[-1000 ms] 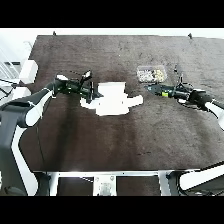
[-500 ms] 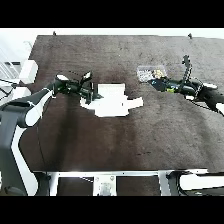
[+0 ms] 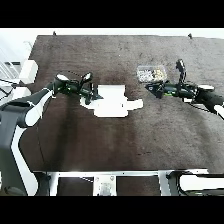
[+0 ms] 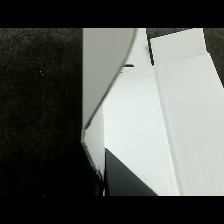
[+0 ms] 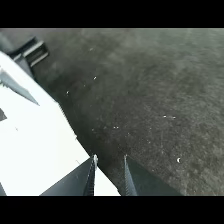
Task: Fold the box and place the chain.
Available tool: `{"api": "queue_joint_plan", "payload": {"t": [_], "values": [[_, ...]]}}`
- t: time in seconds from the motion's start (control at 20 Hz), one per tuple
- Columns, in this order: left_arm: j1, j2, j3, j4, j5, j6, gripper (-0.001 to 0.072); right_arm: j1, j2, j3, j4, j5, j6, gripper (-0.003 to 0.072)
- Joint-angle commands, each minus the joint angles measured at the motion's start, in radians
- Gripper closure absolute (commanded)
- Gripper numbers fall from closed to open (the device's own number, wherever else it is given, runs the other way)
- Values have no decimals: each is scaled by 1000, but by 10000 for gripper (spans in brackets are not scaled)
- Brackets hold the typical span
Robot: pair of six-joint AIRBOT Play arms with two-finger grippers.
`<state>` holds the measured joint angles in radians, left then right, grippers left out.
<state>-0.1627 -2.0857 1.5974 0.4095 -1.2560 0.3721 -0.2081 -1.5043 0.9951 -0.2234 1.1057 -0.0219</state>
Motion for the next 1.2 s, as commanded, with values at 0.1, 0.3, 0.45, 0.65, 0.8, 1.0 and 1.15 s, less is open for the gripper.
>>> {"api": "queue_joint_plan", "payload": {"t": [0.1,0.3,0.45,0.65,0.8,1.0,1.15], "values": [[0,-1,0,-2,4,3,687,16,2,-4,74,67,-93,456],[0,-1,0,-2,4,3,687,155,37,-44,-223,119,-64,133],[0,-1,0,-2,5,3,687,302,72,-49,-425,-85,-60,116],[0,-1,0,-2,10,3,687,415,76,-58,-564,-174,-3,62],[0,-1,0,-2,10,3,687,454,76,-72,-574,-216,-1,62],[0,-1,0,-2,10,3,687,510,64,-96,-574,-344,-10,62],[0,-1,0,-2,10,3,687,525,43,-96,-574,-369,-9,62]]}}
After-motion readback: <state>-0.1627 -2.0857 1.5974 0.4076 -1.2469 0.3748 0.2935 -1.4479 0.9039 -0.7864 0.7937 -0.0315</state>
